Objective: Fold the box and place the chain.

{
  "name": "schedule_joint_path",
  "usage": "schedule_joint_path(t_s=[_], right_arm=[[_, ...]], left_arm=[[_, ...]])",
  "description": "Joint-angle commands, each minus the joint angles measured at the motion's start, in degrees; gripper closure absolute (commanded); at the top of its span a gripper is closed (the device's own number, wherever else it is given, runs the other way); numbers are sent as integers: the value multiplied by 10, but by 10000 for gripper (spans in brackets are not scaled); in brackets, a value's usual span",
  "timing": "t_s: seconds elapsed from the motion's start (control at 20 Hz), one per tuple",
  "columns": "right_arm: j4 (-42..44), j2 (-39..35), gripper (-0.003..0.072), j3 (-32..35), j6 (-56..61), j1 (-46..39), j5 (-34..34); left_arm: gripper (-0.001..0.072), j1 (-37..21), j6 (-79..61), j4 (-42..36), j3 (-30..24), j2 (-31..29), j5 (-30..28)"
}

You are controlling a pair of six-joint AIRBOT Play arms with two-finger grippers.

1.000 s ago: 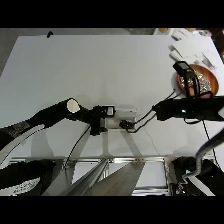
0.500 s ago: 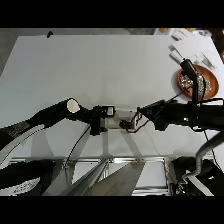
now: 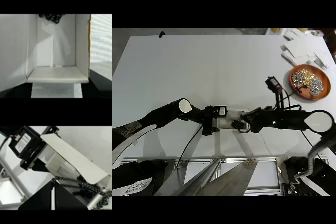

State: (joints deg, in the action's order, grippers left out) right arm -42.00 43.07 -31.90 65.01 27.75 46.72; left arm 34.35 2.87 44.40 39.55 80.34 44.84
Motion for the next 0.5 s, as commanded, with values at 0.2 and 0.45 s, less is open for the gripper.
schedule_joint_path(t_s=[0.2,0.45], right_arm=[[-35,38,474,-34,-10,7,28],[-125,38,542,-140,-10,-121,158]], left_arm=[[576,0,0,0,0,-1,0],[576,0,0,0,0,-1,0]])
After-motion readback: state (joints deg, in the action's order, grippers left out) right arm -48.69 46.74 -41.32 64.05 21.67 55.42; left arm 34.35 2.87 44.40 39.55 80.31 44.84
